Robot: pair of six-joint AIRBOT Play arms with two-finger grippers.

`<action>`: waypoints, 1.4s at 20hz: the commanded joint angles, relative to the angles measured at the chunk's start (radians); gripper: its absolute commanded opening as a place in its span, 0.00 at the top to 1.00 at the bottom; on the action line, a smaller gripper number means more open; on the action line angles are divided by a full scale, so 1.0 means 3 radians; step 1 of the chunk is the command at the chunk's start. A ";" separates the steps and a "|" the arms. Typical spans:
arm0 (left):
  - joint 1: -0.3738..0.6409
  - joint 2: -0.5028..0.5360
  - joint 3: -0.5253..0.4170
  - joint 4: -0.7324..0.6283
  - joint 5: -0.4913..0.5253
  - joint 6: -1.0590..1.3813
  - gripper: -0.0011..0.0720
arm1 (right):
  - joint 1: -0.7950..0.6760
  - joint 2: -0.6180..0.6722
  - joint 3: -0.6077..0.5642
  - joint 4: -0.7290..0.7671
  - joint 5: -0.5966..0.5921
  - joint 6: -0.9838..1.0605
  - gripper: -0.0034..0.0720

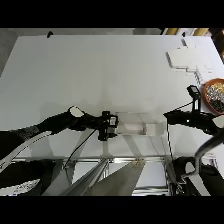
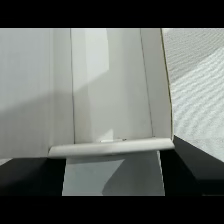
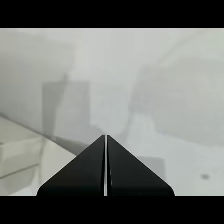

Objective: Fold the box and place the chain.

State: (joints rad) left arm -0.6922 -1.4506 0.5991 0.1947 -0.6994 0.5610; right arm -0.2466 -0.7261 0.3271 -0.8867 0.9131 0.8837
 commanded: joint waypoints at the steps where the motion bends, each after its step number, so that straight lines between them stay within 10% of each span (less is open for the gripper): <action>1: 0.0000 0.0000 -0.0001 0.0000 0.0000 -0.0001 0.48 | -0.0075 -0.0177 0.0004 -0.0354 0.0023 0.0554 0.93; 13: 0.0000 0.0000 -0.0001 0.0000 0.0000 -0.0001 0.48 | 0.0191 -0.0790 -0.0159 0.0273 0.0510 0.0132 0.93; 24: 0.0000 0.0000 -0.0001 0.0000 0.0000 -0.0001 0.48 | 0.0202 -0.0389 -0.0159 0.0671 0.0815 -0.0158 0.92; 28: 0.0000 0.0000 -0.0001 0.0001 0.0001 -0.0001 0.48 | 0.0212 -0.0214 -0.0159 0.0912 0.0898 -0.0182 0.77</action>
State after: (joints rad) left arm -0.6922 -1.4506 0.5991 0.1947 -0.6994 0.5591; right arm -0.1856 -0.8268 0.2802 -0.6659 1.1641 0.8406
